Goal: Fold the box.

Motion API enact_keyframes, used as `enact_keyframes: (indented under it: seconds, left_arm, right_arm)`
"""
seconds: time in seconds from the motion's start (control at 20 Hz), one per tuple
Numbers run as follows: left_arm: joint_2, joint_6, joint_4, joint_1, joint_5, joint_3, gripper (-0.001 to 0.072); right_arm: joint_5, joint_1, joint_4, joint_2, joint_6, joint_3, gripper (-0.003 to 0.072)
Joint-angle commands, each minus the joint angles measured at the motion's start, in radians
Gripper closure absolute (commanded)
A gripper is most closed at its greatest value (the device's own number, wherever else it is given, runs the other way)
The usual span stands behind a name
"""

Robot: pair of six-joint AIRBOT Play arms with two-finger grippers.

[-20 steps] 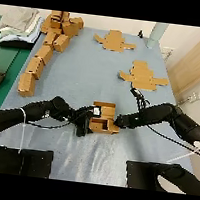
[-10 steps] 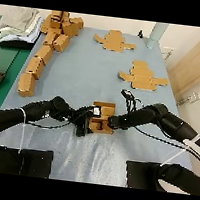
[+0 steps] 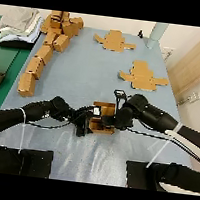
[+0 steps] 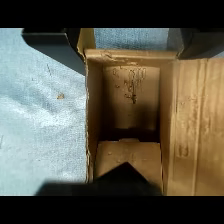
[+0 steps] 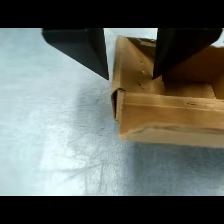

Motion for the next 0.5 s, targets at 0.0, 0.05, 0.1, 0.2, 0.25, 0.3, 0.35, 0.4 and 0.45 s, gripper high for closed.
enact_keyframes:
  seconds: [0.0,0.05,0.1,0.2,0.25,0.3,0.35,0.4,0.45]
  left_arm:
    - [0.000,0.000,0.000,0.000,0.000,0.001,0.0315]
    - [0.000,0.000,0.000,0.000,0.000,0.001,0.0315]
    - [0.000,0.000,0.000,0.000,0.000,0.001,0.0315]
    - [0.000,0.000,0.000,0.000,0.000,0.001,0.0315]
    - [0.000,0.000,0.000,0.000,0.000,0.001,0.0315]
    - [0.000,0.000,0.000,0.000,0.000,0.001,0.0315]
    - [0.000,0.000,0.000,0.000,0.000,0.001,0.0315]
    - [0.000,0.000,0.000,0.000,0.000,0.001,0.0315]
    - [0.000,0.000,0.000,0.000,0.000,0.001,0.0315]
  right_arm:
    - [-0.042,0.034,-0.024,-0.077,0.082,0.053,0.0247]
    - [-0.042,0.034,-0.024,-0.094,0.085,0.059,0.0247]
    - [-0.042,0.034,-0.026,-0.106,0.092,0.062,0.0247]
    - [-0.046,0.034,-0.033,-0.119,0.093,0.064,0.0252]
    - [-0.054,0.034,-0.042,-0.124,0.097,0.064,0.0349]
    - [-0.064,0.034,-0.054,-0.127,0.097,0.064,0.0418]
    - [-0.074,0.034,-0.067,-0.129,0.097,0.064,0.0533]
    - [-0.085,0.034,-0.073,-0.130,0.096,0.064,0.0587]
    - [-0.095,0.034,-0.077,-0.131,0.096,0.064,0.0655]
